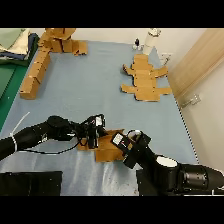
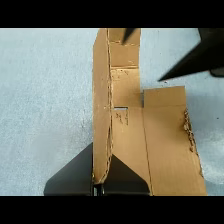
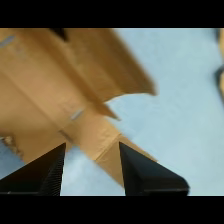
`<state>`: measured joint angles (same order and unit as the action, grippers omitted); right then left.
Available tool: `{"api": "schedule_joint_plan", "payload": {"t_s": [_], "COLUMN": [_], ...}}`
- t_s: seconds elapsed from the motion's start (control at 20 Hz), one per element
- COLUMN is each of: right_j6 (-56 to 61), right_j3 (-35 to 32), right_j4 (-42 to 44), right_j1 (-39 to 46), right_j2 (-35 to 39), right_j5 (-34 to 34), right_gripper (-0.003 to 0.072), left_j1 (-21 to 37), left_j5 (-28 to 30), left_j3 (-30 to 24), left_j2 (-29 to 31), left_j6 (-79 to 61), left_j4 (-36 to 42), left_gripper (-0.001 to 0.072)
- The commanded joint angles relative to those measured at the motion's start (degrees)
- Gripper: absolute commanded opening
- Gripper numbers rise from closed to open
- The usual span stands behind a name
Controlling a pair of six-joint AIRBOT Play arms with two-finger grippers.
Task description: Fold the box.
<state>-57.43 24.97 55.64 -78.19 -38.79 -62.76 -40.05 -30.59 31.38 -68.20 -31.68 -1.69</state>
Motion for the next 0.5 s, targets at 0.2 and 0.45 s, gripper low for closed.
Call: {"api": "schedule_joint_plan", "payload": {"t_s": [0.2, 0.45], "right_j6": [-13.2, -16.6], "right_j3": [-0.5, -0.5], "right_j4": [11.5, 16.3], "right_j1": [0.0, -0.1], "right_j2": [-5.2, -6.9], "right_j5": [4.9, 7.0], "right_gripper": [0.0526, 0.0526], "left_j1": [0.0, 0.0], "left_j5": [0.0, 0.0], "left_j3": [0.0, 0.0], "left_j2": [0.0, 0.0], "left_j6": [0.0, 0.0], "left_j4": [0.0, 0.0], "left_gripper": [0.0012, 0.0012]}}
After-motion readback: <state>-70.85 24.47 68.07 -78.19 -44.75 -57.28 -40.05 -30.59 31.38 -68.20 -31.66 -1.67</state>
